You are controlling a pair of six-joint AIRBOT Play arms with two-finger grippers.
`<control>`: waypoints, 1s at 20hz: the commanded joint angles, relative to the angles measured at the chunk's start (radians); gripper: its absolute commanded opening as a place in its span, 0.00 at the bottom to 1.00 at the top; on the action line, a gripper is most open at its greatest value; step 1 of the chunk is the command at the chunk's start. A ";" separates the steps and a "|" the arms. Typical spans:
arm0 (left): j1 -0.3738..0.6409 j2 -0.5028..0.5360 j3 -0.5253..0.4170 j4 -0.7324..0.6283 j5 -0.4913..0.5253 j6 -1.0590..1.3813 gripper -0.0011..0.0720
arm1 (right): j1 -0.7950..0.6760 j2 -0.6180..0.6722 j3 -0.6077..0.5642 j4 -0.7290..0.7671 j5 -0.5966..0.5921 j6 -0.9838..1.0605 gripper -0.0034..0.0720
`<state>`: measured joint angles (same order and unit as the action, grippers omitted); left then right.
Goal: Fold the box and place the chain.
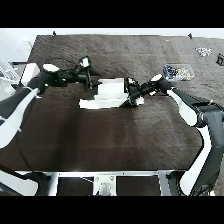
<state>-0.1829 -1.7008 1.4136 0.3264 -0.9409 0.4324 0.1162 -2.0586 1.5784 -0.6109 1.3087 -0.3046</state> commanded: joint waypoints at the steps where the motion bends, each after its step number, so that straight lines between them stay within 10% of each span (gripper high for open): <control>1: 0.068 0.053 0.000 0.136 -0.173 -0.140 0.62 | 0.001 0.000 0.000 0.000 0.000 0.002 0.77; 2: 0.075 0.052 -0.003 0.193 -0.209 -0.188 0.92 | 0.001 0.000 0.000 0.000 0.000 0.002 0.77; 3: 0.075 0.050 -0.007 0.240 -0.216 -0.249 0.99 | 0.001 0.000 0.000 0.000 0.000 0.002 0.77; 20: -0.023 -0.004 -0.167 0.325 -0.018 -0.327 0.99 | 0.000 0.000 0.000 0.000 0.000 0.002 0.77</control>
<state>-0.1959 -1.6905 1.2507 0.6605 -0.9684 0.1196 0.1162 -2.0586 1.5784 -0.6113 1.3090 -0.3027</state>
